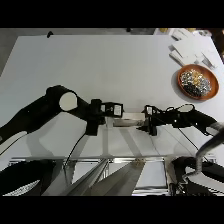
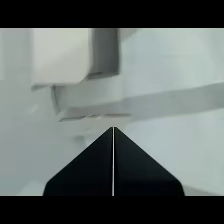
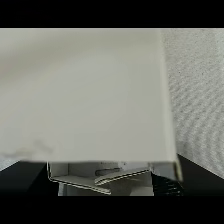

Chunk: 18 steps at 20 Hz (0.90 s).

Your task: Fold the box and place the chain.

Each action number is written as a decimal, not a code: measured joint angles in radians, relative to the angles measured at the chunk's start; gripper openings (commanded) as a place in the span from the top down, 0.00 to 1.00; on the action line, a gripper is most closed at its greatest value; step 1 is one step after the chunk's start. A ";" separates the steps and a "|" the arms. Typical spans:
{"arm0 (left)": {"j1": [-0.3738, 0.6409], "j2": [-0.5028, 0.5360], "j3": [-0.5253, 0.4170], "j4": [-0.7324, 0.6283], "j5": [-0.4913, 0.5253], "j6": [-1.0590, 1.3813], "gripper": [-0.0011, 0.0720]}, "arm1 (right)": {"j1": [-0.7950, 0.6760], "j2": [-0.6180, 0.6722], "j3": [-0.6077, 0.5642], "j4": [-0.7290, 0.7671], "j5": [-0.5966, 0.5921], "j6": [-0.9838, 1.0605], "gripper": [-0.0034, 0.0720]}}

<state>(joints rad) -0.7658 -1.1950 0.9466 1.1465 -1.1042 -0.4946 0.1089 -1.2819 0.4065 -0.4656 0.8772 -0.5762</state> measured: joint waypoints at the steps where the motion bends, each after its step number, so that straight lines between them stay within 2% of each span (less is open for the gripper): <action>1: -0.030 0.000 0.000 -0.003 0.033 -0.025 0.98 | 0.000 0.000 0.000 0.000 0.000 0.000 0.40; 3: -0.080 -0.010 0.000 -0.034 0.143 -0.064 0.98 | 0.000 0.000 0.000 -0.001 0.000 0.000 0.40; 6: -0.115 -0.050 0.000 -0.133 0.359 -0.101 0.98 | 0.000 0.000 0.000 -0.001 0.001 0.000 0.40; 10: -0.104 -0.139 0.000 -0.216 0.612 -0.218 0.98 | 0.000 0.000 0.000 -0.001 0.001 -0.001 0.40; 12: -0.085 -0.185 0.000 -0.234 0.702 -0.305 0.98 | 0.000 0.000 0.000 -0.001 0.002 -0.001 0.40; 15: -0.058 -0.237 -0.001 -0.249 0.762 -0.391 0.98 | 0.000 0.000 0.000 -0.001 0.002 -0.001 0.40; 18: -0.036 -0.253 -0.002 -0.249 0.739 -0.426 0.98 | 0.000 0.000 0.000 -0.001 0.002 -0.001 0.40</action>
<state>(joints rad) -0.8021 -1.4479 0.9451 0.8970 -0.3649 -0.9203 0.1089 -1.2819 0.4065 -0.4667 0.8787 -0.5774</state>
